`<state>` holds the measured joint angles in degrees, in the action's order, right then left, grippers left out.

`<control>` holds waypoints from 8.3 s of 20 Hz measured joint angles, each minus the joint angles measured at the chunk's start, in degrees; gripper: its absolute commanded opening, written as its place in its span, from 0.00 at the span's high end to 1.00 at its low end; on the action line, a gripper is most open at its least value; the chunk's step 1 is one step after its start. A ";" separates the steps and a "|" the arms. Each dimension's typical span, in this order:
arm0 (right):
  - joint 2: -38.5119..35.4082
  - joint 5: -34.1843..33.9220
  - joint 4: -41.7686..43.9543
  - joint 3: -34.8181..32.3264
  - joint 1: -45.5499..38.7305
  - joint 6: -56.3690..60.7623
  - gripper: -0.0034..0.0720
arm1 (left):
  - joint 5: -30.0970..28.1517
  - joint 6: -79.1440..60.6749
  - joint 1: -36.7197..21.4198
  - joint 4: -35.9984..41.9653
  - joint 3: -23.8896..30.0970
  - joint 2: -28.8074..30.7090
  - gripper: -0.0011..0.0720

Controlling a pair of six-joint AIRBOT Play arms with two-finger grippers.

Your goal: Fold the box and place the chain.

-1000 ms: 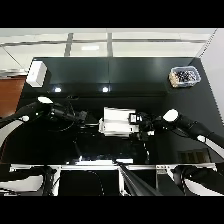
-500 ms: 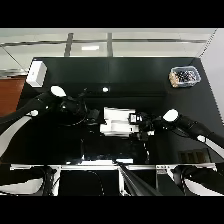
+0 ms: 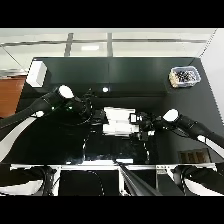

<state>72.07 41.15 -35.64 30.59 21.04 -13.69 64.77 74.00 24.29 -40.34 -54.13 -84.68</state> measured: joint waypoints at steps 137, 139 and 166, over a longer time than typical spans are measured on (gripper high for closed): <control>-12.48 24.11 -13.49 -4.00 -41.64 84.24 0.93 | 0.37 57.77 23.56 -45.72 -11.82 -4.31 0.95; -10.40 24.09 -10.62 -5.35 -39.43 83.76 0.93 | 0.37 57.77 23.56 -45.72 -11.82 -4.31 0.95; -3.80 21.75 2.36 7.69 -7.69 81.77 0.56 | 0.57 57.81 23.56 -45.79 -11.82 -4.31 0.95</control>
<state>68.27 62.89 -33.28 38.28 13.34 68.07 65.34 131.81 47.86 -86.13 -65.95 -88.99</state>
